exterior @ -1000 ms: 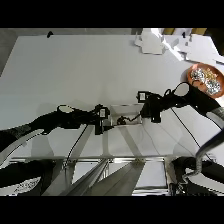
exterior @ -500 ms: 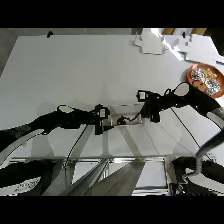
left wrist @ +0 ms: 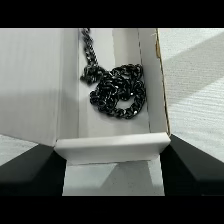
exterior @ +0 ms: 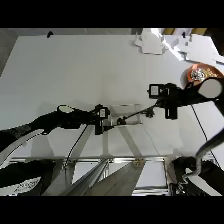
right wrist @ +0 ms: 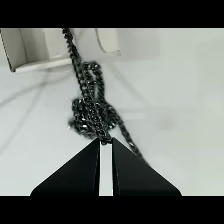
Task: Fold the box and place the chain.
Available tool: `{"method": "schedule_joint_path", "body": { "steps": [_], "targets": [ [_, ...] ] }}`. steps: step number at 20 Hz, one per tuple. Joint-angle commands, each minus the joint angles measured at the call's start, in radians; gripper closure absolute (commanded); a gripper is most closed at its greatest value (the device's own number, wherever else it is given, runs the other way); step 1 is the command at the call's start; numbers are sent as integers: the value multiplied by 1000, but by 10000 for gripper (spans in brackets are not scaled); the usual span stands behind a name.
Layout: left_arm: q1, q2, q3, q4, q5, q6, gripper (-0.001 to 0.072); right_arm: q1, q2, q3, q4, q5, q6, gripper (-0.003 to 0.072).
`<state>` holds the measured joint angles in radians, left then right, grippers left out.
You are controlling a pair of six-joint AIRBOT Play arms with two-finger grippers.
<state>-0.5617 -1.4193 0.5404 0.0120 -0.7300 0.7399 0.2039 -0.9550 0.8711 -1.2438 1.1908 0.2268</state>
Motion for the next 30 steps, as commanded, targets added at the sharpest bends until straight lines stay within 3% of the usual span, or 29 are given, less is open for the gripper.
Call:
{"method": "schedule_joint_path", "body": {
  "steps": [1,4,8,13,18,22,25,28,30],
  "targets": [
    [-1,0,0,0,0,0,680,1,91,147,-27,179,108,670],
    [-1,0,0,0,0,0,680,48,103,296,-15,253,179,670],
    [-1,0,0,0,0,0,680,158,102,396,88,226,193,670],
    [-1,0,0,0,0,0,680,280,53,396,233,174,227,670],
    [-1,0,0,0,0,0,680,359,-72,396,227,184,299,670],
    [-1,0,0,0,0,0,680,361,-190,381,135,248,327,669],
    [-1,0,0,0,0,0,680,344,-246,328,119,219,326,666],
    [-1,0,0,0,0,0,680,338,-311,288,130,190,327,620],
    [-1,0,0,0,0,0,680,338,-322,288,129,176,326,478]
  ]
}}
